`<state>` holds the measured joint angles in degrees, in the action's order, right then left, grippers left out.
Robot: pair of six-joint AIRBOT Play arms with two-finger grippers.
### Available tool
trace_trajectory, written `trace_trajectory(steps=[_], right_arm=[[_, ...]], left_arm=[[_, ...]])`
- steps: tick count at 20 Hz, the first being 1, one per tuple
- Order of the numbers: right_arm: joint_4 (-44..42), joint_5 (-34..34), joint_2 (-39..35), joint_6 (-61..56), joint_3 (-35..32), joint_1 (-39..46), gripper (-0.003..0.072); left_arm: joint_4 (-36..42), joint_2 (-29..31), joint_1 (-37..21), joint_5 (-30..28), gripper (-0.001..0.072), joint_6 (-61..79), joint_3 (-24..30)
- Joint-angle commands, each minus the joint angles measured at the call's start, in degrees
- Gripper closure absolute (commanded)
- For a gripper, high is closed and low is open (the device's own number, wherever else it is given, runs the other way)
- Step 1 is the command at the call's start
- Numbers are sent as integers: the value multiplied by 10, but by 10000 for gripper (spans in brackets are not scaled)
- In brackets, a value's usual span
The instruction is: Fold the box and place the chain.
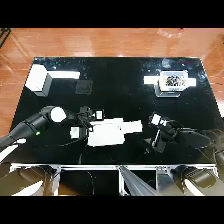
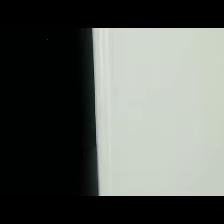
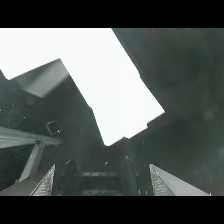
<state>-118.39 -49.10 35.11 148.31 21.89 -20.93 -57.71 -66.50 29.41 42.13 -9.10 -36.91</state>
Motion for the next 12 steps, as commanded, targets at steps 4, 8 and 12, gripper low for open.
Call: trace_trajectory(steps=[4,8,12], right_arm=[[-5,128,39,15,-17,-85,-17],[-5,149,85,24,-17,-124,-17],[-5,186,108,37,-17,-162,-10]], left_arm=[[1,-31,2,0,689,0,0],[16,-31,1,4,689,16,0],[16,-31,1,4,689,16,0]])
